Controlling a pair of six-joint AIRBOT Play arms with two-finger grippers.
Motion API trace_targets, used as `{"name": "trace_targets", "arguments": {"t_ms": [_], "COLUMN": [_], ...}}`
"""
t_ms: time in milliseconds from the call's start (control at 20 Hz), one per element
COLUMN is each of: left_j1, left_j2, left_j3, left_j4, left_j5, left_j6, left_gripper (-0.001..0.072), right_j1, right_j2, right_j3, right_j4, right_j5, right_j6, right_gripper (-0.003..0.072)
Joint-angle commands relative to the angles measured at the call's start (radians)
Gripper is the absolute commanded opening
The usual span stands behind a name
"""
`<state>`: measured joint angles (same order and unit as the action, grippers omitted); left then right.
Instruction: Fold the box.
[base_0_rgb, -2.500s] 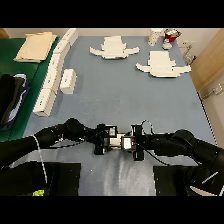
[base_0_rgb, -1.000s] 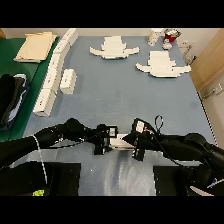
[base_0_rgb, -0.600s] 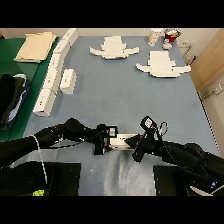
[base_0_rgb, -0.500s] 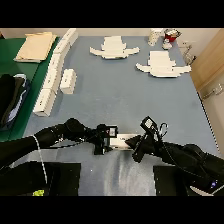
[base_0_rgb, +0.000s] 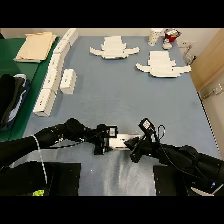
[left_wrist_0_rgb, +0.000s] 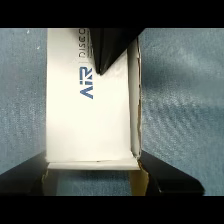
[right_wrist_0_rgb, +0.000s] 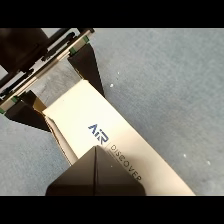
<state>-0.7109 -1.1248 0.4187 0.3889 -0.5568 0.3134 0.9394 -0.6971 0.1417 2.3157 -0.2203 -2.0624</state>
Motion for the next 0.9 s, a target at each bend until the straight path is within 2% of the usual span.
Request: {"name": "trace_targets", "arguments": {"t_ms": [0,500,850], "left_j1": [0.000,0.000,0.000], "left_j2": [0.000,0.000,0.000], "left_j3": [0.001,0.001,0.001], "left_j4": [0.000,0.000,0.000], "left_j5": [0.000,0.000,0.000], "left_j6": [0.001,0.001,0.001], "left_gripper": [0.0328,0.0328,0.0327], "right_j1": [0.004,0.001,-0.049], "right_j2": [-0.001,0.121,0.121], "right_j3": [-0.002,0.005,0.069], "right_j4": [-0.004,-0.085,-0.283], "right_j5": [-0.024,0.004,0.004], "right_j6": [0.005,0.005,0.005], "right_gripper": [0.0011,0.0016,0.0017]}}
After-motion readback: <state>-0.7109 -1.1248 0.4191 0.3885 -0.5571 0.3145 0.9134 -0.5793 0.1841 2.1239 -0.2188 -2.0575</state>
